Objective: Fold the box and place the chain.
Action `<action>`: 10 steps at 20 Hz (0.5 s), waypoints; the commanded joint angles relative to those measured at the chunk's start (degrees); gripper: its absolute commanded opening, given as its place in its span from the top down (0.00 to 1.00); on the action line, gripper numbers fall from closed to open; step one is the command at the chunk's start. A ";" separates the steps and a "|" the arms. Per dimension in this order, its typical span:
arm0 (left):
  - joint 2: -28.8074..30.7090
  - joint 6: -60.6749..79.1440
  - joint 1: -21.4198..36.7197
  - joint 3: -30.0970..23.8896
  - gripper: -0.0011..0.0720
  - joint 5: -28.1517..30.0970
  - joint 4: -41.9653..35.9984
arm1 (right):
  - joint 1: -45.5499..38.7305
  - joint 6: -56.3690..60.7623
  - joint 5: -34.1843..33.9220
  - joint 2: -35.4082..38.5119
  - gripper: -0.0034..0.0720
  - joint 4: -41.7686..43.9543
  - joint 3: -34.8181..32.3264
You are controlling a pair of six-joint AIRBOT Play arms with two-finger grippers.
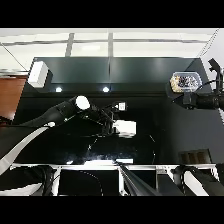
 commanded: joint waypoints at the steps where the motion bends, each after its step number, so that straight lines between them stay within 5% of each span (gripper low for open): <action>1: -1.38 0.83 -1.36 0.02 0.02 3.89 3.21 | -0.04 0.11 0.00 0.04 0.94 0.04 0.00; 7: -2.71 0.74 -5.55 0.00 0.04 10.40 4.57 | -0.04 0.46 0.39 0.04 0.94 0.04 -0.02; 9: -1.86 -4.00 -5.18 0.02 0.55 10.03 7.43 | -0.04 0.61 0.46 0.04 0.94 0.04 -0.02; 10: -1.03 -6.10 -4.52 0.02 0.61 8.94 9.16 | -0.04 0.92 0.46 0.04 0.94 0.04 0.00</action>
